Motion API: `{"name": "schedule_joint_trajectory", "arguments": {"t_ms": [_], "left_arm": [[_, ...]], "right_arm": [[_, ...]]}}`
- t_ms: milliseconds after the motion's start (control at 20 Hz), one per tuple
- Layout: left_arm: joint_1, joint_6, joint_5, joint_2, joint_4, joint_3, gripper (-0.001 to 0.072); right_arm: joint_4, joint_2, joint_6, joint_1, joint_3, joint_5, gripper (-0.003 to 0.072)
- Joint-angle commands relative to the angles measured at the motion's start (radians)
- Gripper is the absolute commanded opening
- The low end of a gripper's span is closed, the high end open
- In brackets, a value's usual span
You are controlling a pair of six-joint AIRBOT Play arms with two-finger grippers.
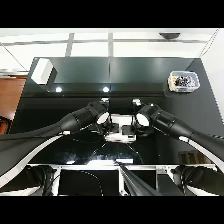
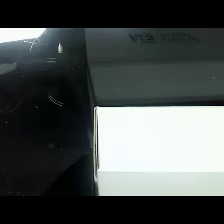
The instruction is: Fold the box and place the chain.
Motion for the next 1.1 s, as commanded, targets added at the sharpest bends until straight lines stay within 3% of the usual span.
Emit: {"name": "schedule_joint_trajectory", "arguments": {"t_ms": [0,150,250,350,400,500,650,700,750,900,1050], "left_arm": [[0.001,-0.002,-0.003,0.000,-0.001,0.000,0.0024],[0.001,-0.002,-0.002,0.000,-0.001,0.000,0.0024],[0.001,-0.002,-0.003,0.000,-0.001,0.000,0.0024],[0.001,-0.002,-0.003,0.000,-0.001,0.000,0.0024],[0.001,-0.002,-0.002,0.000,-0.001,0.000,0.0024],[0.001,-0.002,-0.002,0.000,-0.001,0.000,0.0024],[0.001,-0.002,-0.003,0.000,-0.001,0.000,0.0024],[0.001,-0.002,-0.002,0.000,-0.001,0.000,0.0024],[0.001,-0.002,-0.001,0.000,-0.001,0.000,0.0024],[0.001,-0.002,0.008,0.000,0.004,0.000,0.0024],[0.001,-0.002,0.028,0.000,0.004,0.000,0.0025]], "right_arm": [[0.000,0.082,-0.090,-0.010,0.001,0.037,0.0389],[-0.093,0.278,-0.159,-0.015,0.001,0.056,0.0389],[-0.264,0.392,-0.155,-0.055,0.001,0.070,0.0389],[-0.549,0.436,-0.142,-0.145,0.000,0.076,0.0388],[-0.693,0.430,-0.142,-0.215,-0.005,0.045,0.0388],[-0.813,0.399,-0.146,-0.401,-0.031,-0.164,0.0388],[-0.723,0.261,-0.079,-0.711,-0.019,-0.476,0.0389],[-0.657,0.187,-0.063,-0.791,0.018,-0.509,0.0467],[-0.571,0.109,-0.101,-0.847,0.063,-0.537,0.0720],[-0.227,-0.138,-0.560,-0.919,0.272,-0.480,0.0720],[-0.153,-0.339,-0.592,-0.927,0.487,-0.334,0.0720]]}}
